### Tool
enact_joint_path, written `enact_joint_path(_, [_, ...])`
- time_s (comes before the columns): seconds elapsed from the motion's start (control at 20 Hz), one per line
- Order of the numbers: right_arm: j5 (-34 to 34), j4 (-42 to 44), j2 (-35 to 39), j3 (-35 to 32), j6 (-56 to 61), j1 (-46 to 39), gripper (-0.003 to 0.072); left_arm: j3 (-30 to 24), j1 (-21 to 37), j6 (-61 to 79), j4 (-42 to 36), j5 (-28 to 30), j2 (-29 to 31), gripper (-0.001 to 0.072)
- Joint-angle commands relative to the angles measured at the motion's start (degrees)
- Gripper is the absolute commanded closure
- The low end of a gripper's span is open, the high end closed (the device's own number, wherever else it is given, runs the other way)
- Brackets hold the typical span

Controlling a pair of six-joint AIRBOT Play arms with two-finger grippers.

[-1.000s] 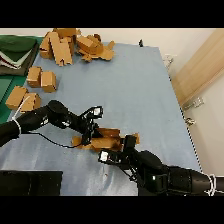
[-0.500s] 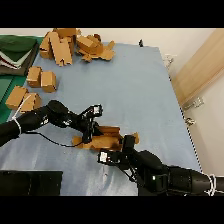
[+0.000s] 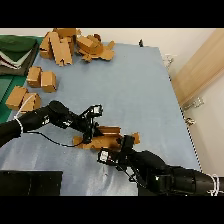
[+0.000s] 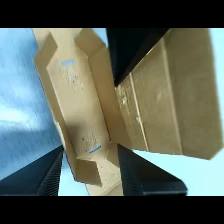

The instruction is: Fold the box.

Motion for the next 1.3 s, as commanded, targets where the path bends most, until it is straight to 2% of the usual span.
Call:
enact_joint_path(0.0, [-1.1, 1.2, 2.7, 0.0, 0.7, -1.4, 0.018, 0.0, 0.0, 0.0, 1.2, 0.3, -0.2, 0.0694])
enact_joint_path(0.25, [-1.3, 2.0, 3.9, -0.1, -0.5, -5.4, 0.0179, 0.0, 0.1, -1.1, 1.1, 1.0, -0.2, 0.0694])
enact_joint_path(0.55, [-0.7, 9.8, 5.1, -0.9, -3.2, -5.1, 0.0175, 0.0, 0.5, -1.2, 0.8, 1.2, -0.2, 0.0694])
enact_joint_path(0.7, [-0.7, 11.3, 11.3, -2.1, -6.5, 1.2, 0.0153, 0.0, 0.5, -1.2, 0.8, 1.2, -0.2, 0.0694])
enact_joint_path(0.75, [1.2, 12.1, 12.7, -3.3, -8.5, 4.0, 0.0101, 0.0, 0.5, -1.2, 0.8, 1.2, -0.2, 0.0694])
enact_joint_path(0.85, [6.4, 12.0, 13.7, -6.3, -10.3, 8.2, 0.0101, 0.0, 0.5, -1.2, 0.8, 1.2, -0.2, 0.0694])
enact_joint_path(0.95, [4.5, 11.0, 13.0, -8.5, -10.3, 8.3, 0.0101, 0.0, 0.5, -1.2, 0.8, 1.2, -0.2, 0.0694])
enact_joint_path(1.1, [-1.7, 7.9, 11.1, -8.8, -10.2, 8.3, 0.01, 0.0, 0.5, -1.2, 0.8, 1.2, -0.2, 0.0694])
enact_joint_path(1.25, [-1.3, 7.0, 9.3, -8.8, -10.2, 8.3, 0.0099, 0.0, 0.5, -1.2, 0.8, 1.2, -0.2, 0.0694])
